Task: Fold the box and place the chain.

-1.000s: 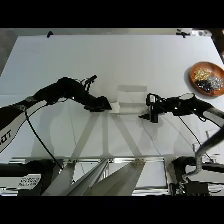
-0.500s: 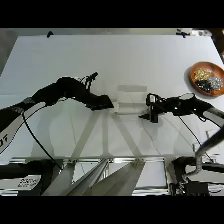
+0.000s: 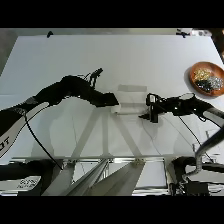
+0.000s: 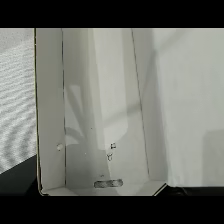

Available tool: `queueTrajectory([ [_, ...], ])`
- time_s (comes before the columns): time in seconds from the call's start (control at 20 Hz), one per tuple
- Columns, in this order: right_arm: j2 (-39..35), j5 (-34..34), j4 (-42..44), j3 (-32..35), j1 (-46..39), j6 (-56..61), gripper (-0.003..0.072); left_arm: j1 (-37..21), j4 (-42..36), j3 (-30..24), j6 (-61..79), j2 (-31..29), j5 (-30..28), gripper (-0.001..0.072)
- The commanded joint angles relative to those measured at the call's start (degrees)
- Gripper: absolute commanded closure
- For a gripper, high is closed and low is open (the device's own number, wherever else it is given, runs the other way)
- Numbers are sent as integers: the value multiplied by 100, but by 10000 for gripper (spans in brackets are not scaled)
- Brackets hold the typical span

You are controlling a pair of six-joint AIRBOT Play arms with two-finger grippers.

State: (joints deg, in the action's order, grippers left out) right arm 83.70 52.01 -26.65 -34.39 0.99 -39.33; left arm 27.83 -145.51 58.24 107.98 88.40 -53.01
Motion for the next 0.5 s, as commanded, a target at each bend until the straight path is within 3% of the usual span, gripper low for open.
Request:
queueTrajectory([
  [0.0, -2, 2, 0, -2, 0, 2, 248, 120, 151, 151, -197, -2, 31, 192],
  [0.45, -2, 2, 0, -2, 0, 2, 248, 411, 603, 363, -667, 0, -39, 195],
])
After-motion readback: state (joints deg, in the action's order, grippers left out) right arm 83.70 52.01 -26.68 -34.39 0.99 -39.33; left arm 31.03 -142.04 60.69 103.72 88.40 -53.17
